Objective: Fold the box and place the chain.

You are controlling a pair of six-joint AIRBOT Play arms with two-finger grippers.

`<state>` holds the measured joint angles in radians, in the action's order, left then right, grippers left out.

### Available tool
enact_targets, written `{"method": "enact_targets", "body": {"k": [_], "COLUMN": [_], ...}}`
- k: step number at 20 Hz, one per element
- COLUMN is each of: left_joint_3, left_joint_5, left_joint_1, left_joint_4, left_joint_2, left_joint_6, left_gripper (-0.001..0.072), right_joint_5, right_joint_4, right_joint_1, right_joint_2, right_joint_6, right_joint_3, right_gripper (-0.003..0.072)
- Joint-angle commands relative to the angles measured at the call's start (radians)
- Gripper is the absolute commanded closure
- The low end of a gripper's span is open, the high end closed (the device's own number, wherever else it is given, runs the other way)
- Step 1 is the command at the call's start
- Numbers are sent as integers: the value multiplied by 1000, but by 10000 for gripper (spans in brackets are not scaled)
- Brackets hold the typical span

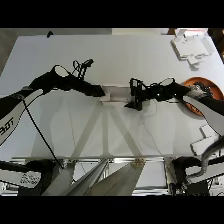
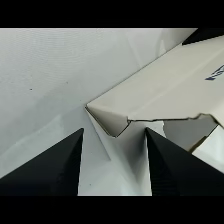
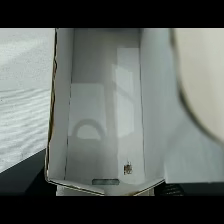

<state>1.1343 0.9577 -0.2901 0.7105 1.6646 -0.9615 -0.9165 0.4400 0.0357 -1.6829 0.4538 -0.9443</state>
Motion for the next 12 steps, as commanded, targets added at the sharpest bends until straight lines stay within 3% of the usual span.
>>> {"method": "enact_targets", "body": {"k": [1, 7, 9, 12], "left_joint_3": [0, 0, 0, 0], "left_joint_5": [0, 80, 78, 78], "left_joint_1": [-1, -6, -11, -19], "left_joint_4": [-7, -87, -60, 7], "left_joint_2": [-2, -33, -33, -33], "left_joint_6": [-8, -11, -50, -61], "left_gripper": [308, 328, 379, 386], "right_joint_5": [0, 0, 0, 0], "right_joint_4": [0, 1, 0, 0], "right_joint_1": [0, 0, 0, 0], "right_joint_2": [0, 0, 0, 0], "right_joint_6": [0, 0, 0, 0], "right_joint_3": [-1, -1, -1, -1], "right_gripper": [165, 165, 165, 165]}}
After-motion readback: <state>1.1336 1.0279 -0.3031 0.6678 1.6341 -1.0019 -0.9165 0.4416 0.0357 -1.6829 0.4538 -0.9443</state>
